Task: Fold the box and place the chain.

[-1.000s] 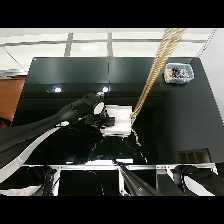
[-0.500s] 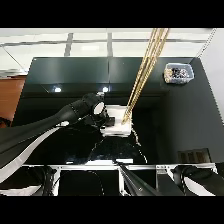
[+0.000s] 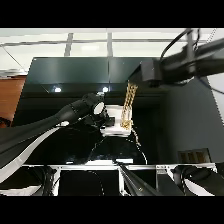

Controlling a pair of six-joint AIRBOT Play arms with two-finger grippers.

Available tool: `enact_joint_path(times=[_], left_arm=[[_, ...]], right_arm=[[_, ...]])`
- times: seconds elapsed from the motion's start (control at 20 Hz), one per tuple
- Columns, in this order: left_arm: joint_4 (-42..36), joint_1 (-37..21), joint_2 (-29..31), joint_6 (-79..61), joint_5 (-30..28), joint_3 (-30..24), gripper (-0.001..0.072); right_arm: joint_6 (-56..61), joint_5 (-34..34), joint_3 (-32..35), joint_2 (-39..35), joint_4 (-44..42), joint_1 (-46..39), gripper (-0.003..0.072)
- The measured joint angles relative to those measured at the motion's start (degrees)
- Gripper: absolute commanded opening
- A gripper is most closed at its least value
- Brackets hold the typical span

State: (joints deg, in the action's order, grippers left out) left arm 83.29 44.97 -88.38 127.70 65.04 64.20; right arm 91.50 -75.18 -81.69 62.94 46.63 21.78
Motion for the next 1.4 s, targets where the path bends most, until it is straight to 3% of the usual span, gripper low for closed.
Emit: enact_joint_path(times=[0.25, 0.4, 0.5, 0.7, 0.9, 1.0, 1.05, 1.1, 1.25, 1.4], left_arm=[[-0.02, 0.00, 0.00, 0.00, 0.02, 0.00, 0.0029], [-0.02, 0.00, 0.00, 0.00, 0.00, 0.00, 0.0029], [-0.02, 0.00, 0.00, 0.00, 0.00, 0.00, 0.0029], [-0.02, 0.00, 0.00, 0.00, 0.00, 0.00, 0.0029], [0.00, 0.00, 0.00, 0.00, 0.02, 0.00, 0.0029], [0.00, 0.00, 0.00, 0.00, 0.02, 0.00, 0.0029], [0.00, 0.00, 0.00, 0.00, 0.02, 0.00, 0.0029], [-0.02, 0.00, 0.00, 0.00, 0.02, 0.00, 0.0029], [-0.02, 0.00, 0.00, 0.00, 0.04, 0.00, 0.0029], [-0.02, 0.00, 0.00, 0.00, 0.04, 0.00, 0.0029]], right_arm=[[-0.02, 4.31, 11.98, 0.00, 1.25, 0.98, 0.0014], [-0.02, 5.68, 15.47, -0.02, 1.46, 1.16, 0.0036], [0.00, 5.68, 16.55, -0.02, 2.08, 1.22, 0.0447], [-1.44, 2.71, 17.51, -0.66, 4.81, 0.26, 0.0442], [-4.76, 1.49, 21.40, -6.12, 13.03, -3.23, 0.0442], [-6.91, 4.72, 27.58, -10.10, 18.18, -4.70, 0.0445], [-8.50, 7.39, 31.65, -11.72, 20.22, -5.11, 0.0654], [-10.67, 9.84, 35.41, -12.72, 21.27, -5.18, 0.0716], [-22.53, 18.78, 46.05, -13.84, 20.87, -3.58, 0.0715], [-39.87, 27.85, 52.41, -13.07, 18.91, 0.04, 0.0707]])
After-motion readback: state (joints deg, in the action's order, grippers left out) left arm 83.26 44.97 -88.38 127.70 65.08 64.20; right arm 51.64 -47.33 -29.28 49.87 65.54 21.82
